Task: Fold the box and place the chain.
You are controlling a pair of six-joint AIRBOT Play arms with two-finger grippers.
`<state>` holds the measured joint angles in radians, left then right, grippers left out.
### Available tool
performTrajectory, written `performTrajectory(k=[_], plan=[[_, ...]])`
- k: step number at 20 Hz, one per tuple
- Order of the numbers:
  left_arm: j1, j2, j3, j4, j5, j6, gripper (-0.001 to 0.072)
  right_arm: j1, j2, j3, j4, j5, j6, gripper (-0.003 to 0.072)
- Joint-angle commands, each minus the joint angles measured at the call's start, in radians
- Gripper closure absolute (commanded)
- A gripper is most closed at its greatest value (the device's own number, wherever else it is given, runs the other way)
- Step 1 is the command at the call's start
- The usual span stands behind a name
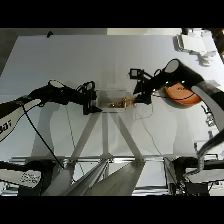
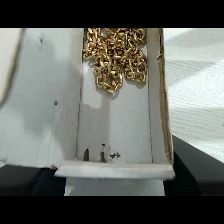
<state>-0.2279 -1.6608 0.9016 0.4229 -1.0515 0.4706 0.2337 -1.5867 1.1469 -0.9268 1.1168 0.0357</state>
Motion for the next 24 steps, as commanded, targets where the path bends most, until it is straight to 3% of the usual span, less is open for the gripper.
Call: performTrajectory(k=[1, 7, 10, 12, 18, 24], plan=[[0.000, 0.000, 0.000, 0.000, 0.000, 0.000, 0.0334, 0.038, -0.023, -0.063, 0.000, -0.121, -0.105, 0.0200], [0.000, 0.000, 0.000, 0.000, 0.000, 0.000, 0.0334, 0.040, -0.023, -0.155, 0.000, -0.304, -0.145, 0.0208], [0.000, 0.000, 0.000, 0.000, 0.000, 0.000, 0.0334, 0.040, -0.023, -0.155, -0.001, -0.306, -0.140, 0.0397], [0.000, 0.000, 0.000, 0.000, 0.000, 0.000, 0.0334, 0.040, -0.023, -0.155, -0.001, -0.285, -0.137, 0.0660], [0.000, 0.000, 0.000, 0.000, 0.000, 0.000, 0.0334, 0.040, 0.027, -0.155, 0.003, -0.229, 0.020, 0.0672], [0.000, 0.000, 0.000, 0.000, 0.000, 0.000, 0.0334, 0.040, 0.185, -0.155, 0.156, -0.206, 0.154, 0.0673]])
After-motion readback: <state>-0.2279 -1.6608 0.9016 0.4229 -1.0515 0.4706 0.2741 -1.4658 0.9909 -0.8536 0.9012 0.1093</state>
